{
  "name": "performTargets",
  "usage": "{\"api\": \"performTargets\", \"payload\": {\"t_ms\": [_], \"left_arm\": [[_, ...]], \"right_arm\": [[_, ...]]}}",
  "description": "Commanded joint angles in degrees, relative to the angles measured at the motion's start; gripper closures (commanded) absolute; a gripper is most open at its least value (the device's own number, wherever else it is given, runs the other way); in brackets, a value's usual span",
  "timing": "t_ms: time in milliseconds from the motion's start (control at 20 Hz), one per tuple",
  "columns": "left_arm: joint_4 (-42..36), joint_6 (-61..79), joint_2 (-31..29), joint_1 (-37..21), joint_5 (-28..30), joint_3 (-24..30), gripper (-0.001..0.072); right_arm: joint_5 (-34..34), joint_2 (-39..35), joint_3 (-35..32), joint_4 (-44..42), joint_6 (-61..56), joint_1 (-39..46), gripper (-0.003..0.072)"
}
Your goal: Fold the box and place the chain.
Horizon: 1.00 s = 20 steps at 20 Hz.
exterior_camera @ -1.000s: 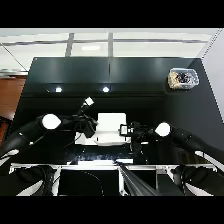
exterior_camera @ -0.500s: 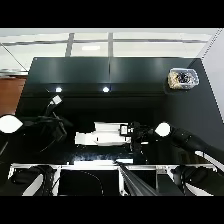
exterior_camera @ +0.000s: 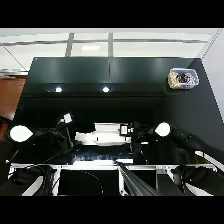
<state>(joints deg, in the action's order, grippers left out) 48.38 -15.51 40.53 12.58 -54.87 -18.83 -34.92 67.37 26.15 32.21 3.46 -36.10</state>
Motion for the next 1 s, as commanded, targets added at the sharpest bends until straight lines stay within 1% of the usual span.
{"api": "performTargets", "payload": {"t_ms": [0,50,150,450,650,800,950], "left_arm": [[-0.92,2.34,2.38,8.33,9.16,0.52,0.0006],[-0.94,2.29,3.37,9.97,10.88,0.50,0.0007],[-1.20,1.86,5.11,12.24,12.33,0.48,0.0006],[-1.38,2.12,7.69,13.53,13.64,0.48,0.0007],[-1.38,2.12,9.27,16.28,17.86,0.46,0.0011],[-2.84,2.16,10.23,18.86,20.24,0.46,0.0012],[-2.84,2.16,10.75,21.03,20.33,0.46,0.0031]], "right_arm": [[0.00,0.04,-0.04,-0.04,0.00,0.02,0.0217],[-0.02,0.04,-0.04,-0.04,0.00,0.02,0.0218],[-0.02,0.04,-0.04,-0.04,0.00,0.02,0.0217],[-0.83,0.04,-0.04,-0.04,0.00,0.02,0.0218],[-0.83,0.04,-0.04,-0.04,0.00,0.02,0.0217],[-0.83,0.04,-0.04,-0.04,0.00,0.02,0.0217],[-0.83,0.04,-0.04,-0.04,0.00,0.02,0.0217]]}}
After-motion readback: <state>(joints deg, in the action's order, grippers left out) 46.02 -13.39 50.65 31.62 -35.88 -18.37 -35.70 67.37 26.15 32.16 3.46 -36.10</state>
